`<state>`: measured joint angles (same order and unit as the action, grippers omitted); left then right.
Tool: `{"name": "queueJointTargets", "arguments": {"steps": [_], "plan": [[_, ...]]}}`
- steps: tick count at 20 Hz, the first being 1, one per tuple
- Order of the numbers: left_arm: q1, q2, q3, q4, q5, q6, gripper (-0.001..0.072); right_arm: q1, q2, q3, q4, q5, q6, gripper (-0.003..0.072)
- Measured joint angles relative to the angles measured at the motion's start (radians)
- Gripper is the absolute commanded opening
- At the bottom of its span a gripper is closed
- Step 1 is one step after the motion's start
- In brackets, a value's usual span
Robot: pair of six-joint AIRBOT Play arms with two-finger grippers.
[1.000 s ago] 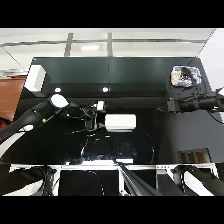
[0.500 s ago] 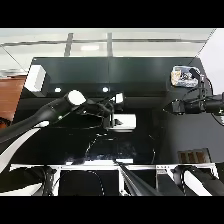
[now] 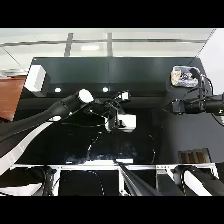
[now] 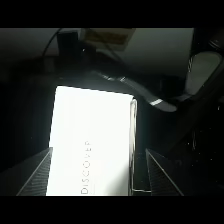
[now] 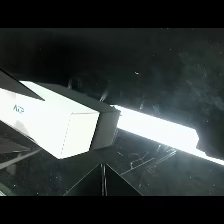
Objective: Fold the box and place the chain.
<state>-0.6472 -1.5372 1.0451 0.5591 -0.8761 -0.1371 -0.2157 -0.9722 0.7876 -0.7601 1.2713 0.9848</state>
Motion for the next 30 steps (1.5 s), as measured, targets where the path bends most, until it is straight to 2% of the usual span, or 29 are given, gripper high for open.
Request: {"name": "queueJointTargets", "arguments": {"steps": [9,15,21,30], "plan": [[0.000,-0.006,0.020,0.015,-0.022,-0.010,0.0714,0.000,0.000,0.000,0.000,-0.017,-0.005,0.0013],[0.000,-0.014,0.045,0.025,0.018,-0.024,0.0714,0.000,0.000,0.000,-0.001,-0.024,-0.005,0.0013],[-0.004,-0.040,0.048,0.058,-0.051,-0.050,0.0714,0.000,0.000,-0.002,-0.001,-0.026,-0.006,0.0013],[-0.015,-0.045,0.048,0.096,-0.074,0.061,0.0714,0.000,0.000,-0.002,-0.001,-0.027,-0.005,0.0013]]}}
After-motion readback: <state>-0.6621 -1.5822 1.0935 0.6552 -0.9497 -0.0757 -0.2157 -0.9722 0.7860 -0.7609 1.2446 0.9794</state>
